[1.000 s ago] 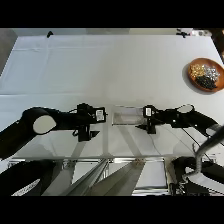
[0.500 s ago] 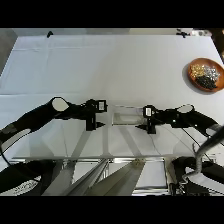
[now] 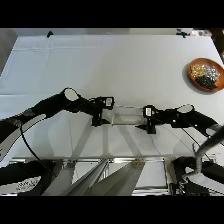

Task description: Fold the box and place the chain.

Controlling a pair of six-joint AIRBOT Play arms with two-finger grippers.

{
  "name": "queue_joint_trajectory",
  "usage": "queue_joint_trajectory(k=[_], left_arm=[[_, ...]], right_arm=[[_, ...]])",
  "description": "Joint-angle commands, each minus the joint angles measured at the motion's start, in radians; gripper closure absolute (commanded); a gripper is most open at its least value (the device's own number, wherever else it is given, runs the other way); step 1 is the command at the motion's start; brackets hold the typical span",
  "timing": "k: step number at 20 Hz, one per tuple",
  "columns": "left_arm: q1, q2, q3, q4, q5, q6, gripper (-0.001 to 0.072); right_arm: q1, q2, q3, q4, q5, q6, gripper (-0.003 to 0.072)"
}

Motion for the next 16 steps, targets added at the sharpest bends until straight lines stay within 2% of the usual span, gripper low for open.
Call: queue_joint_trajectory(k=[1, 7, 12, 16], left_arm=[[-0.019, -0.018, 0.013, 0.026, -0.034, 0.017, -0.0001], [-0.043, -0.034, 0.013, 0.013, -0.034, 0.016, 0.0000], [-0.069, -0.052, 0.013, -0.083, 0.002, 0.016, 0.0001], [-0.079, -0.078, 0.013, -0.089, 0.012, 0.013, 0.0009]], right_arm=[[-0.001, 0.000, 0.000, 0.000, 0.000, 0.000, 0.0227], [-0.001, 0.000, 0.000, 0.000, 0.000, 0.000, 0.0227], [-0.001, 0.000, 0.000, 0.000, 0.000, 0.000, 0.0227], [-0.001, 0.000, 0.000, 0.000, 0.000, 0.000, 0.0227]])
